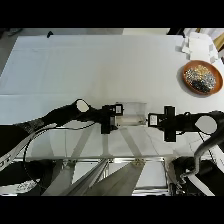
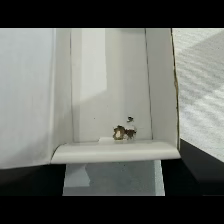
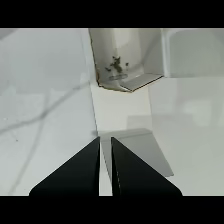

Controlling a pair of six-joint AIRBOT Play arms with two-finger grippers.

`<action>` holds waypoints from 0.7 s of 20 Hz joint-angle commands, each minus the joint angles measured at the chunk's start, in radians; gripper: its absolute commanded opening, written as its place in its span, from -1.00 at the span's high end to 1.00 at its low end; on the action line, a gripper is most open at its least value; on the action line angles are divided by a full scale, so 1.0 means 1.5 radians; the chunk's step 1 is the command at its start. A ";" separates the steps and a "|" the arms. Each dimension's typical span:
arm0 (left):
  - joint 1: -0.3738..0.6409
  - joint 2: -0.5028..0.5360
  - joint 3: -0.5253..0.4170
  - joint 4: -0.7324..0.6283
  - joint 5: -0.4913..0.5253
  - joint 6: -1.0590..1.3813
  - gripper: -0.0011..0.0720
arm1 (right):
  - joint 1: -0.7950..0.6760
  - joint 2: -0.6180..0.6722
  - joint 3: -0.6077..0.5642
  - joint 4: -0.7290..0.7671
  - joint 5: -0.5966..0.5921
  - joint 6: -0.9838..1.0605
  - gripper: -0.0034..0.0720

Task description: Fold the box and place the chain.

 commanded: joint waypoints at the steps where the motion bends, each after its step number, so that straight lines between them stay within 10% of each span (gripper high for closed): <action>1: 0.000 0.001 0.000 0.000 0.000 0.000 0.22 | 0.003 -0.051 0.001 -0.010 -0.005 -0.097 0.63; 14: 0.000 0.001 0.000 0.000 0.000 0.000 0.22 | 0.003 -0.200 0.001 0.115 -0.178 -0.198 0.66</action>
